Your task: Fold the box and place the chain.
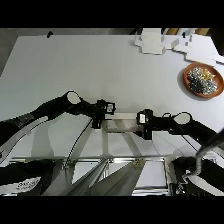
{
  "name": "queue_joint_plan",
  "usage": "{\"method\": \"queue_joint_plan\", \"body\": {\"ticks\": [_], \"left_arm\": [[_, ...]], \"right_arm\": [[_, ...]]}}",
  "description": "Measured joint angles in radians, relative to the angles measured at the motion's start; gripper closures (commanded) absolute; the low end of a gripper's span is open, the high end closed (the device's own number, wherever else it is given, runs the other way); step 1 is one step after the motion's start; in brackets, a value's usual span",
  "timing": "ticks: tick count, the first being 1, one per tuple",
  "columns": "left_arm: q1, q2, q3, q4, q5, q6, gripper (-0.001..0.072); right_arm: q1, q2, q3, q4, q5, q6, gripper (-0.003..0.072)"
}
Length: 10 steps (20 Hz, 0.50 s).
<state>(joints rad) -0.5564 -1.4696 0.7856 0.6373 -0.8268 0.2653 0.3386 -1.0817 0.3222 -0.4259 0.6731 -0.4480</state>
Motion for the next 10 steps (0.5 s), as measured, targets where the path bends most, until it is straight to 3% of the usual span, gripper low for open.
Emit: {"method": "queue_joint_plan", "body": {"ticks": [10], "left_arm": [[0.0, 0.0, 0.0, 0.0, 0.0, 0.0, 0.0701]], "right_arm": [[-0.049, -0.049, 0.006, 0.085, 0.029, -0.15, 0.0043]]}}
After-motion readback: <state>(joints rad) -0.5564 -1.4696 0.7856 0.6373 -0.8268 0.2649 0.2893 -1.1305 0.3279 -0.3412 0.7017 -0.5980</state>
